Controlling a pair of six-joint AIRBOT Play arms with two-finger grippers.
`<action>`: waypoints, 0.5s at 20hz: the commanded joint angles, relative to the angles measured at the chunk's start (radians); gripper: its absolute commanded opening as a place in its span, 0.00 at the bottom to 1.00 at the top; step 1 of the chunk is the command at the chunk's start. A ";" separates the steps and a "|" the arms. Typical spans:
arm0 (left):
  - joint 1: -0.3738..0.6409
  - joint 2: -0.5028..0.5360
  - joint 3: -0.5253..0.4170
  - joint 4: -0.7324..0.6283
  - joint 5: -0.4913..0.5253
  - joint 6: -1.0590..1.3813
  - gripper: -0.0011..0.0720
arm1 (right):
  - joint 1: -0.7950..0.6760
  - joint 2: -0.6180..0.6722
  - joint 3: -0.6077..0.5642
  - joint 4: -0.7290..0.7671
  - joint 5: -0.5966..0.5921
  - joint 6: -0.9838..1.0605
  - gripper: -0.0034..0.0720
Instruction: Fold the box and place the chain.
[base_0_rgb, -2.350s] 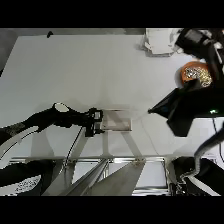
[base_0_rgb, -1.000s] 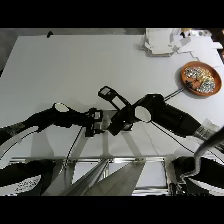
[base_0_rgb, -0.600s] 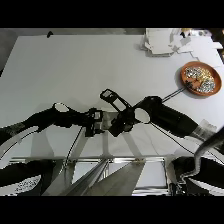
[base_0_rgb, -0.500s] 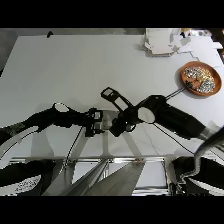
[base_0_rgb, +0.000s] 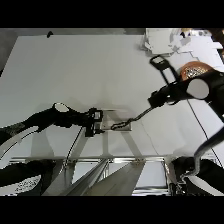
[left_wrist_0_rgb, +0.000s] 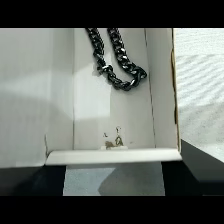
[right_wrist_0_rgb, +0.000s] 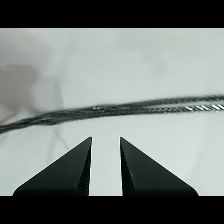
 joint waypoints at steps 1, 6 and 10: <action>0.000 0.000 0.000 0.000 0.000 0.000 0.03 | -0.209 -0.097 0.001 -0.019 -0.068 -0.003 0.46; 0.000 0.000 0.000 0.000 0.000 0.000 0.03 | -0.288 -0.303 0.001 -0.020 -0.149 -0.003 0.48; 0.000 0.000 0.000 0.000 0.000 0.000 0.03 | -0.288 -0.369 0.001 0.018 -0.215 -0.003 0.47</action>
